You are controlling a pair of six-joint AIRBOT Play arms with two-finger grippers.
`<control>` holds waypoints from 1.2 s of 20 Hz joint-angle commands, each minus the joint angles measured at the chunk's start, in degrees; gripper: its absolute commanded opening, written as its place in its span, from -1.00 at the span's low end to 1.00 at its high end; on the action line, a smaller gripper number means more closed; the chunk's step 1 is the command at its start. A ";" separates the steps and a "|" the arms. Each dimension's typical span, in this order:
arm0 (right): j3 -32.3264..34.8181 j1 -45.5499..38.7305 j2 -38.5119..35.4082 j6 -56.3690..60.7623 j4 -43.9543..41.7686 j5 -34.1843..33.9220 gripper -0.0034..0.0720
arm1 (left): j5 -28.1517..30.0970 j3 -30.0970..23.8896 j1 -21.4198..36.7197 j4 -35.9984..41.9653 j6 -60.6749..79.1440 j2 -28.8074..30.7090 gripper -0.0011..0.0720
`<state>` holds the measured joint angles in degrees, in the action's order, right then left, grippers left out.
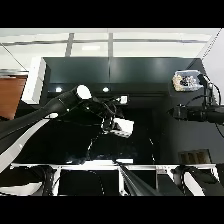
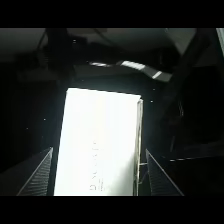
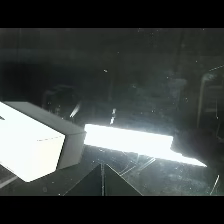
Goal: Fold the box and place the chain.
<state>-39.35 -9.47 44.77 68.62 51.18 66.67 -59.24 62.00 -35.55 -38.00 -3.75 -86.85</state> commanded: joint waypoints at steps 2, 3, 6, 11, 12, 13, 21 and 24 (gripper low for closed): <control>0.02 0.00 -0.04 -0.09 -0.04 -0.11 -0.87 | -0.79 0.11 -0.04 -0.74 -0.98 -0.20 0.95; 0.02 0.00 -0.04 -0.09 -0.04 -0.13 -0.87 | -0.79 0.11 -0.02 -0.74 -0.96 -0.20 0.95; 0.02 0.00 -0.04 -0.09 -0.02 -0.20 -0.87 | -0.24 0.11 -0.04 -0.90 -0.96 -0.22 0.95; 0.02 0.00 -0.04 -0.07 -0.20 -0.26 -0.87 | 0.22 0.11 -0.04 -2.56 -3.30 -0.22 0.95; 0.02 0.02 -0.04 -0.07 -0.20 -0.24 -0.87 | 0.20 0.13 -0.04 -2.56 -3.67 -0.22 0.95; 0.02 0.00 -0.04 -0.09 -0.17 -0.24 -0.87 | 0.07 0.13 -0.04 -2.56 -4.28 -0.22 0.95; 0.02 0.00 -0.04 -0.09 -0.15 -0.26 -0.87 | -1.75 0.13 -1.14 -5.03 -5.95 -0.22 0.95; 0.02 0.00 -0.04 -0.09 -0.15 -0.28 -0.87 | -1.90 0.13 -1.86 -5.44 -5.92 -0.22 0.95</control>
<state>-39.35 -9.47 44.77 68.53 51.03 66.39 -60.66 62.13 -36.82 -42.61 -9.45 -87.02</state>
